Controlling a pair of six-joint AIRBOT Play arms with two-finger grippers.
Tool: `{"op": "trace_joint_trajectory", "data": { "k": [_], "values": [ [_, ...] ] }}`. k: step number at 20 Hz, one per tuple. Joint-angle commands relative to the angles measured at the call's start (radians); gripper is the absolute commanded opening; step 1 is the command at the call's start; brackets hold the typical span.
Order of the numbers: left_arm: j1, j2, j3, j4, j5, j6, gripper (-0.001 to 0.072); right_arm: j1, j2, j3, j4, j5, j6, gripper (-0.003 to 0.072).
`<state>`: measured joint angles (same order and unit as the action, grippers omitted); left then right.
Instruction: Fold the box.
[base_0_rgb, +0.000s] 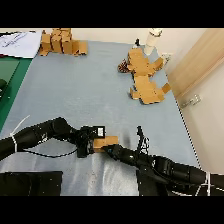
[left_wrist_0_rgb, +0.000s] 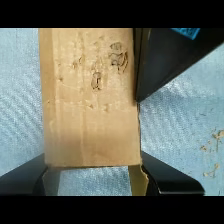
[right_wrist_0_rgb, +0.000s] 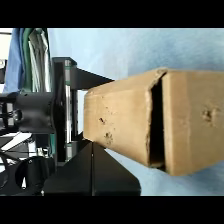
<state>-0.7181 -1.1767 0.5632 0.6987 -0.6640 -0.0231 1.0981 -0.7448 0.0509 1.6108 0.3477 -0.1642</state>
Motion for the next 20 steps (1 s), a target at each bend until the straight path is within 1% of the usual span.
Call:
{"op": "trace_joint_trajectory", "data": {
  "k": [1,6,12,15,16,17,18,20],
  "values": [
    [0.001,0.0,0.001,0.0,0.0,0.0,0.0464,0.0,-0.017,0.001,-0.005,-0.023,0.007,0.0003],
    [0.001,0.0,0.001,0.0,0.0,0.0,0.0464,0.0,-0.06,0.001,-0.005,-0.017,0.007,0.0003],
    [0.001,0.0,0.001,0.0,0.0,0.0,0.0464,0.0,-0.056,0.002,-0.021,-0.005,-0.006,0.0002],
    [0.001,0.0,0.001,0.0,0.0,0.0,0.0464,0.001,0.0,0.018,-0.125,0.008,-0.013,0.0002],
    [0.001,0.0,0.001,0.0,0.0,0.0,0.0464,0.001,0.034,0.032,-0.161,-0.017,-0.012,0.0002],
    [0.001,0.0,0.001,0.0,0.0,0.0,0.0464,0.001,0.08,0.057,-0.213,-0.099,-0.012,0.0002],
    [0.001,0.0,0.001,0.0,0.0,0.0,0.0464,0.001,0.127,0.09,-0.276,-0.212,-0.013,0.0002],
    [0.001,0.0,0.001,0.0,0.0,0.0,0.0464,0.016,0.22,0.183,-0.435,-0.509,-0.013,0.0002]
  ]
}}
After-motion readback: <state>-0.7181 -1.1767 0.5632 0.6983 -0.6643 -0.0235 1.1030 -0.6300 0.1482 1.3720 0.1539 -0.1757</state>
